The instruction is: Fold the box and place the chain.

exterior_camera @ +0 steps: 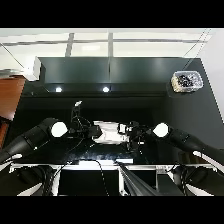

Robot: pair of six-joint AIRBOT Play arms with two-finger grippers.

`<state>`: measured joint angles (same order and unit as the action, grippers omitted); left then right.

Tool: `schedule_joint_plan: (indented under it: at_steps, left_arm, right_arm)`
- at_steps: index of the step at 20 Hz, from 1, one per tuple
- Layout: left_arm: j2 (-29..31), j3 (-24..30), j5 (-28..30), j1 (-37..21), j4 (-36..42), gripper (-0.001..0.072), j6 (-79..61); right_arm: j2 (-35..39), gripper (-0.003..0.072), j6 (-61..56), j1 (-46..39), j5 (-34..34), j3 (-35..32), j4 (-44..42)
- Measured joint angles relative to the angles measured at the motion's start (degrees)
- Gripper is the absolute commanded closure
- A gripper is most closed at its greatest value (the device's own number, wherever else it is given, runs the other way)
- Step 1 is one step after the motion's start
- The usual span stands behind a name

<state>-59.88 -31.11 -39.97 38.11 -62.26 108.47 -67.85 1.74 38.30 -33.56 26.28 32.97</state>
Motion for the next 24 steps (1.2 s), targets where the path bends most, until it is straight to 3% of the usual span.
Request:
schedule_joint_plan:
  at_steps: [9, 12, 13, 20, 22, 24]
  left_arm:
    - [-0.2, -3.5, -4.7, 3.8, -11.3, 0.0133, 9.3]
    - [-2.0, -5.8, -6.2, 6.4, -17.0, 0.0180, 14.3]
    - [-3.1, -6.9, -7.1, 7.3, -18.5, 0.0254, 15.8]
    - [-10.2, -13.7, -12.0, 12.2, -22.4, 0.0265, 21.0]
    - [-10.9, -14.5, -12.9, 12.7, -23.1, 0.0315, 22.3]
    - [-11.3, -15.0, -13.6, 12.9, -23.6, 0.0317, 23.6]
  right_arm:
    - [0.0, 0.0276, 0.0, 0.0, -0.2, 0.0, 0.1]
    - [0.0, 0.0276, 0.0, 0.0, -0.2, 0.0, 0.1]
    - [0.0, 0.0276, -0.1, 0.0, -0.2, 0.0, 0.1]
    - [0.0, 0.0276, -0.1, 0.0, -0.2, 0.0, 0.1]
    - [0.0, 0.0276, -0.1, 0.0, -0.2, 0.0, 0.2]
    - [0.0, 0.0276, -0.1, 0.0, -0.2, 0.0, 0.2]
